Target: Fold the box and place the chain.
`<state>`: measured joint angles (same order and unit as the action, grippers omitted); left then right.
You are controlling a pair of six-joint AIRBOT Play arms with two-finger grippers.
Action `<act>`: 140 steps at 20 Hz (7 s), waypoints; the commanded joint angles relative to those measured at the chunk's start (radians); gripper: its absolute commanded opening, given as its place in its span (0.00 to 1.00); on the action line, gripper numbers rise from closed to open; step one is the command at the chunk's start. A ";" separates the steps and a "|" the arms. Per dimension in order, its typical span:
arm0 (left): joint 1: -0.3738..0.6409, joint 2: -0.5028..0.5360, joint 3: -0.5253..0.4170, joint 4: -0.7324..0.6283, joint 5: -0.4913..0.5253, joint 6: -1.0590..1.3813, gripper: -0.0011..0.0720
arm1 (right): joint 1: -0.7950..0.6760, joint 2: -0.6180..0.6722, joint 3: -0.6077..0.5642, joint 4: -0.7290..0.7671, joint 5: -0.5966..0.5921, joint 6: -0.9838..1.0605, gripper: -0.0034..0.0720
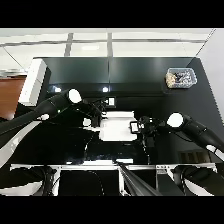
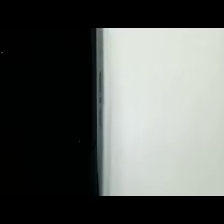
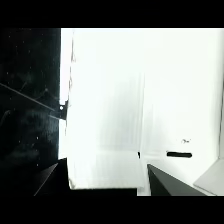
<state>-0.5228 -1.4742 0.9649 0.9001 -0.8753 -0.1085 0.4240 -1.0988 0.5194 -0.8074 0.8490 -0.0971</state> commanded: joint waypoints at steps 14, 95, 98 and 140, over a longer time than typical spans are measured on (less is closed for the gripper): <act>0.000 -0.001 0.001 0.000 0.000 0.000 0.05 | -0.001 0.126 -0.012 0.077 -0.229 0.089 0.88; 0.091 0.243 0.026 0.420 -0.201 -0.587 0.91 | -0.061 -0.233 0.102 0.197 -0.079 -0.171 0.67; 0.175 0.315 0.022 0.382 -0.342 -0.804 0.66 | -0.061 -0.233 0.102 0.197 -0.078 -0.171 0.67; 0.167 0.564 -0.379 -0.106 0.097 -0.177 0.61 | -0.061 -0.233 0.102 0.190 -0.071 -0.172 0.37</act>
<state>-0.3260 -0.9577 0.6991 0.7822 -0.7872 -0.6048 0.3626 -1.3323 0.6209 -0.6178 0.7776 -0.2695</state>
